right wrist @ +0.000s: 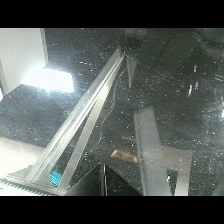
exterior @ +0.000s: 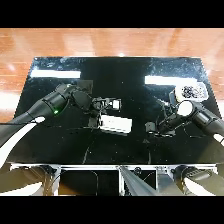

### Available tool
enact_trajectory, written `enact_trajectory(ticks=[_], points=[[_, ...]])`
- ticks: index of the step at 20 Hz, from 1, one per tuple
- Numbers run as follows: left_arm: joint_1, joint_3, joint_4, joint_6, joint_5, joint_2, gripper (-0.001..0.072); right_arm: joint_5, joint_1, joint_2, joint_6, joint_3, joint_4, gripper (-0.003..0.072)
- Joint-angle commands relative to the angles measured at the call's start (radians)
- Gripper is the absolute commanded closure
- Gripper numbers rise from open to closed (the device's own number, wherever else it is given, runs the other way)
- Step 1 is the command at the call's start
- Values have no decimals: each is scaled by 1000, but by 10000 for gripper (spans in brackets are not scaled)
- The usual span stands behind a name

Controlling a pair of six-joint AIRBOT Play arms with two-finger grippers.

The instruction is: Fold the box and place the chain.

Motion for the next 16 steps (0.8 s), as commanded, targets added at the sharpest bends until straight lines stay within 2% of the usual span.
enact_trajectory(ticks=[1,16], points=[[1,0,-3,0,12,3,83,0,0,1,0,0,2,650],[-1,0,-8,0,22,-1,84,-1,0,1,0,0,2,650]])
